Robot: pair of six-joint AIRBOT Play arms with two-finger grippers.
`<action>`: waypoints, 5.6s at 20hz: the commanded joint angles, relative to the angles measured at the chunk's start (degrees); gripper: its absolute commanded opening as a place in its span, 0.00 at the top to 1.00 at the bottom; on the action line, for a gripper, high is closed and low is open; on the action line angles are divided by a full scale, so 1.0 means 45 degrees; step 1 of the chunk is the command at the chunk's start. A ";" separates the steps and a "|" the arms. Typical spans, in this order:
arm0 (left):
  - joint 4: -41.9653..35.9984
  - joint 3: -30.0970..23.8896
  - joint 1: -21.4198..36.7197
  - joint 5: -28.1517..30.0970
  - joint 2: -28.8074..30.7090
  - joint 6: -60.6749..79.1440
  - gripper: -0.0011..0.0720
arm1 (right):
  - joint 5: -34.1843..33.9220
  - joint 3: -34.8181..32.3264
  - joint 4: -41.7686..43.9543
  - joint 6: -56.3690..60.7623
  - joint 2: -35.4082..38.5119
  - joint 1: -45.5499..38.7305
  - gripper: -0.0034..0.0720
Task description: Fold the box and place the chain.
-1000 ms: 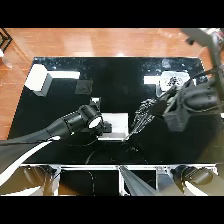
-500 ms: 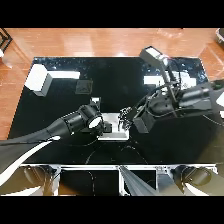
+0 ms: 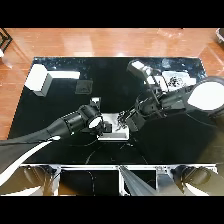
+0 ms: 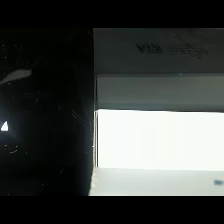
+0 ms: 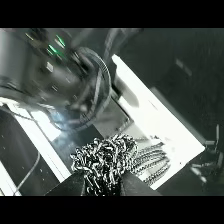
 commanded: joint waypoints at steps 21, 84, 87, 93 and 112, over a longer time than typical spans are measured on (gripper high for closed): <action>0.0010 0.0000 -0.0005 0.0039 -0.0005 0.0005 0.96 | 0.2142 -0.1384 -0.2642 0.0015 0.1617 -0.4104 0.12; -0.2997 -0.4571 0.6849 0.0398 0.7363 0.8942 0.13 | 0.1520 0.1855 -0.2278 -0.6654 -0.5731 0.1112 0.03; -0.3021 -0.4571 0.6844 0.0398 0.7363 0.8942 0.13 | 0.1496 0.1860 -0.2191 -0.6664 -0.5727 0.1166 0.21; -0.3031 -0.4571 0.6844 0.0403 0.7363 0.8937 0.13 | 0.1515 0.1860 -0.2186 -0.6664 -0.5581 0.1166 0.42; -0.3079 -0.4571 0.6844 0.0398 0.7363 0.8845 0.13 | 0.0194 0.1860 -0.2574 -0.3847 -0.5571 0.2123 0.65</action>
